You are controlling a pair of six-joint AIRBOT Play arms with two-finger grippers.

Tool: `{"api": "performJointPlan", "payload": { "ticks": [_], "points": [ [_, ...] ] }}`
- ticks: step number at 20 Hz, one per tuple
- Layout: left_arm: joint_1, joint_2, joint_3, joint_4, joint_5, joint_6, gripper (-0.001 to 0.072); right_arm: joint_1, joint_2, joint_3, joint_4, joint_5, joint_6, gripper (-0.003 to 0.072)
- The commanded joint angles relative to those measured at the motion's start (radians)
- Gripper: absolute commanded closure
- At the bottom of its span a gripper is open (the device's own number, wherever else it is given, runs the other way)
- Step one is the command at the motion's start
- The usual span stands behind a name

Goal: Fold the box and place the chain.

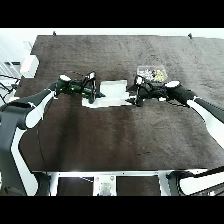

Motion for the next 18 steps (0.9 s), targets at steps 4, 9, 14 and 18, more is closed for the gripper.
{"api": "performJointPlan", "payload": {
  "ticks": [4,9,14,18],
  "points": [
    [0.0,0.0,0.0,0.0,-0.003,0.0,0.0685,-0.018,-0.09,0.099,-0.021,0.095,0.009,0.0051],
    [0.0,0.0,0.0,0.0,-0.007,0.0,0.0685,-0.03,-0.172,0.197,-0.059,0.202,0.047,0.0051],
    [0.0,0.0,0.0,0.0,-0.007,0.0,0.0685,-0.035,-0.24,0.287,-0.098,0.348,0.089,0.0051],
    [0.0,0.0,0.0,0.0,-0.006,0.0,0.0685,-0.034,-0.266,0.296,-0.099,0.355,0.096,0.0051]
  ]
}}
